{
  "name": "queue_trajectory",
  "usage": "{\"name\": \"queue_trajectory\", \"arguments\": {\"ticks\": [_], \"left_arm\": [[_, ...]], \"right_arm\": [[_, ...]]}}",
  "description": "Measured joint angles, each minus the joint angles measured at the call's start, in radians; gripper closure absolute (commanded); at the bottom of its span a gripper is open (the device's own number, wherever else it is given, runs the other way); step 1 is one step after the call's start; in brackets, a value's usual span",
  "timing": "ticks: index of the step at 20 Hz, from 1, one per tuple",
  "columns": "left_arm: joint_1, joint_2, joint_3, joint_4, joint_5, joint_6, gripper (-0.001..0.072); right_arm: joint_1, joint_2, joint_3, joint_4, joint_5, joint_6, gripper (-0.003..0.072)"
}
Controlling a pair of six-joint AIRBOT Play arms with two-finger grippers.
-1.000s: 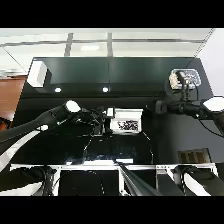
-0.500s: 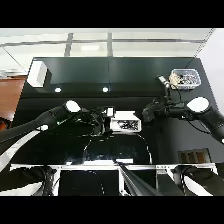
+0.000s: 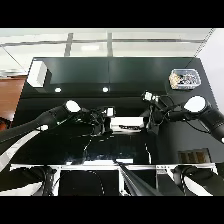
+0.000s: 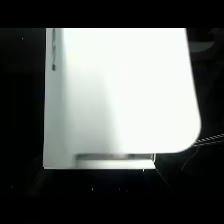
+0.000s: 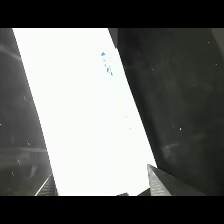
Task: Fold the box and place the chain.
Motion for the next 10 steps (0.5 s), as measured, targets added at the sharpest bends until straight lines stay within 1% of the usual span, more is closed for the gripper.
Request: {"name": "queue_trajectory", "arguments": {"ticks": [3, 8, 10], "left_arm": [[0.0, 0.0, 0.0, -0.001, 0.0, 0.0, 0.034], [0.0, 0.0, 0.0, -0.002, 0.0, 0.0, 0.034], [0.0, 0.0, 0.0, -0.002, 0.0, 0.0, 0.034]], "right_arm": [[0.02, 0.001, 0.029, -0.029, -0.011, -0.045, 0.0051], [0.03, 0.019, 0.161, -0.052, 0.006, -0.022, 0.0052], [0.031, 0.021, 0.194, -0.055, -0.003, -0.004, 0.0051]]}}
